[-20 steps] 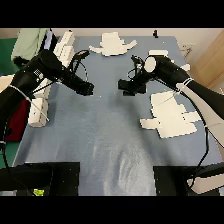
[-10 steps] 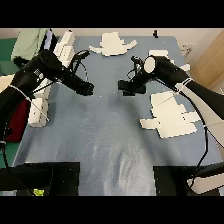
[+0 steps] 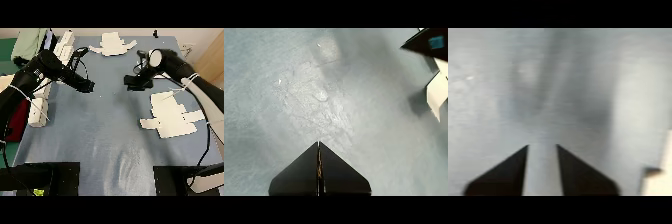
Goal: Fold the box.
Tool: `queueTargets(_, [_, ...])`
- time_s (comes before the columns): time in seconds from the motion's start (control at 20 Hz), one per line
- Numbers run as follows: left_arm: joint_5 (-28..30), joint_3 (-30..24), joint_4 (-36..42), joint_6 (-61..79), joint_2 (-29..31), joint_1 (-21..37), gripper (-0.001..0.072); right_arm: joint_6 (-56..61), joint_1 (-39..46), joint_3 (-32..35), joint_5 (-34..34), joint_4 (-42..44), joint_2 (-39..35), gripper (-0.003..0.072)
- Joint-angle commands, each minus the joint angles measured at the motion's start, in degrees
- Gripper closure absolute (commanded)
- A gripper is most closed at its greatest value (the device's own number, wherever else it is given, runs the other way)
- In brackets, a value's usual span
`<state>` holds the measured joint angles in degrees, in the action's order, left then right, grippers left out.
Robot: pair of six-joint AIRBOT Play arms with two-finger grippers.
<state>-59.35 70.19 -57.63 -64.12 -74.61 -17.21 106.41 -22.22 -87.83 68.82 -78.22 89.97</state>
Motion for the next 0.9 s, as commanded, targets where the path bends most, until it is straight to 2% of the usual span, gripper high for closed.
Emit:
queueTargets(0.0, [2.2,0.0,0.0,0.0,0.0,0.1,0.0693,-3.8,7.8,-6.0,17.4,-19.4,-1.6,0.0277])
queueTargets(0.05, [2.2,0.0,0.0,0.0,0.0,0.1,0.0692,-5.7,11.6,-6.2,20.8,-26.1,-2.1,0.0278])
queueTargets(0.1, [2.2,0.0,0.0,-0.3,0.0,0.1,0.0691,-7.0,15.7,-6.1,23.6,-29.3,-2.1,0.0279])
queueTargets(0.15, [1.9,0.0,0.0,-1.4,0.0,0.1,0.0627,-8.6,20.5,-5.5,25.2,-29.2,-2.1,0.0279])
queueTargets(0.2, [1.1,0.0,0.0,-2.4,0.0,0.1,0.0249,-9.5,26.3,-4.5,25.6,-26.9,-2.1,0.0279])
queueTargets(0.25, [0.4,0.0,0.0,-5.3,0.0,0.1,0.0048,-9.9,31.6,-3.2,25.4,-23.4,-2.1,0.0279])
queueTargets(0.4, [-1.0,0.0,0.0,-7.6,0.0,0.1,0.0056,-18.1,46.4,0.9,21.9,-9.3,-2.0,0.0278])
queueTargets(0.5, [-1.4,0.0,0.0,-10.7,0.0,0.1,0.0056,-24.9,53.0,2.1,20.9,-4.1,-0.6,0.0277])
queueTargets(0.6, [-1.9,0.0,0.0,-12.5,0.0,0.2,0.0056,-29.4,57.3,2.1,21.8,-3.8,2.0,0.0118])
queueTargets(0.7, [-2.8,0.0,0.0,-13.9,0.0,0.2,0.0055,-33.8,59.8,2.1,22.0,-2.6,4.9,0.0102])
queueTargets(0.85, [-3.8,0.0,0.0,-16.3,0.0,0.2,0.0056,-39.5,61.2,2.1,22.1,3.9,9.5,0.0103])
